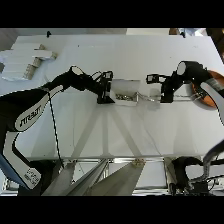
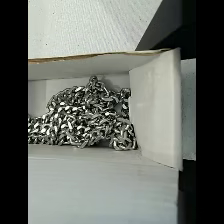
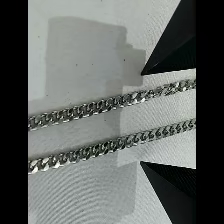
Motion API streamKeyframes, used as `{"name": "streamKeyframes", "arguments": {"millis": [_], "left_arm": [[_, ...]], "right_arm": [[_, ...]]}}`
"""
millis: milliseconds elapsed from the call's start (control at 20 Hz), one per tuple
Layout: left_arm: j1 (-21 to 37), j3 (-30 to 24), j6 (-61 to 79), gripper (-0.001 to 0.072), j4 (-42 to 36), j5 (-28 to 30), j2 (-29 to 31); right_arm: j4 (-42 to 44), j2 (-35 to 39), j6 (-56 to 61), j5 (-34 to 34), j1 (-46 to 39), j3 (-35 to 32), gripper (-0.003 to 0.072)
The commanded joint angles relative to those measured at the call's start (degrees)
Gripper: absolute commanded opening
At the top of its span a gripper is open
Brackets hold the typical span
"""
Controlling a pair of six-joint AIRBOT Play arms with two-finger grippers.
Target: Fold the box and place the chain.
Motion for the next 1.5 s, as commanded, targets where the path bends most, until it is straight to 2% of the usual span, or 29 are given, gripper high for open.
{"name": "streamKeyframes", "arguments": {"millis": [0, 50, 250, 400, 450, 700, 900, 1200, 1450], "left_arm": [[0.04, 0.02, 0.00, 0.0354, 0.00, 0.02, 0.02], [0.04, 0.02, 0.00, 0.0354, 0.00, 0.02, 0.02], [0.04, 0.02, 0.02, 0.0354, 0.00, 0.02, 0.02], [0.04, 0.02, 0.00, 0.0354, 0.00, 0.02, 0.02], [0.04, 0.02, 0.02, 0.0354, 0.00, 0.02, 0.02], [0.04, 0.02, 0.00, 0.0354, 0.00, 0.02, 0.02], [0.04, 0.02, 0.00, 0.0354, 0.00, 0.02, 0.02], [0.04, 0.02, 0.00, 0.0354, 0.00, -0.13, 0.02], [0.04, 0.02, 0.00, 0.0354, 0.00, -0.13, 0.02]], "right_arm": [[0.02, -1.88, -0.22, -0.63, 0.07, -0.07, 0.0592], [0.00, -2.34, -0.20, -0.74, 0.07, -0.07, 0.0576], [-0.20, -2.62, -0.15, -0.52, 0.07, -0.07, 0.0307], [-0.24, -2.58, -0.02, 1.38, 0.07, -0.07, 0.0056], [-0.26, -2.54, -0.02, 2.38, 0.07, -0.07, 0.0014], [-0.44, -1.44, 0.44, 6.43, 0.07, -0.07, 0.0014], [-0.11, 3.28, 7.74, 6.19, 0.07, -0.07, 0.0013], [5.38, 10.86, 10.54, 5.97, 2.95, -0.04, 0.0013], [12.44, 12.63, 14.69, 4.13, 8.26, 0.02, 0.0013]]}}
